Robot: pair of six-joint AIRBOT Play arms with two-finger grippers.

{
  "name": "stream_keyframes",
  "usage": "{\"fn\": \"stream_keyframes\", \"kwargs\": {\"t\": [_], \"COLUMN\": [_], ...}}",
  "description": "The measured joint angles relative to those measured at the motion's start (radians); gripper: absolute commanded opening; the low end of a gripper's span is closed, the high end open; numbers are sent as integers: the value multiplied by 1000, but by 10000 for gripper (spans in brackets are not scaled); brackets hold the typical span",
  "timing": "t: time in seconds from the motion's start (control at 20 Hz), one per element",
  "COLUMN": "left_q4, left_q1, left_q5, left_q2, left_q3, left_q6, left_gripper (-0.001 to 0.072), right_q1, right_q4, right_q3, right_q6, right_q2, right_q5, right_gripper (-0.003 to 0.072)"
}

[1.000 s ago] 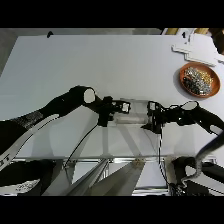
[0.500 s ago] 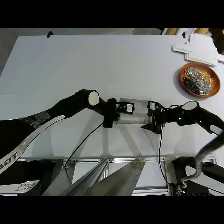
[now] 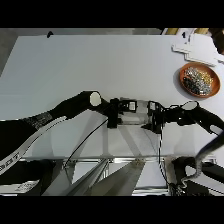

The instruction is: Fold the box and place the chain.

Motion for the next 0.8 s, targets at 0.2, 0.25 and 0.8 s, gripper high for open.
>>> {"fn": "stream_keyframes", "kwargs": {"t": [0.2, 0.25, 0.8], "left_q4": [44, 72, 252], "left_q1": [12, 20, 206], "left_q5": [-33, -49, -121], "left_q2": [59, 86, 243], "left_q3": [0, 0, -129], "left_q6": [-90, -150, -1344], "left_gripper": [28, 1, 1], "right_q1": [0, 0, 0], "right_q4": [0, 1, 1], "right_q3": [0, 0, 0], "right_q6": [1, 3, 3], "right_q2": [0, 0, 0], "right_q5": [0, 0, 0], "right_gripper": [337, 337, 337]}}
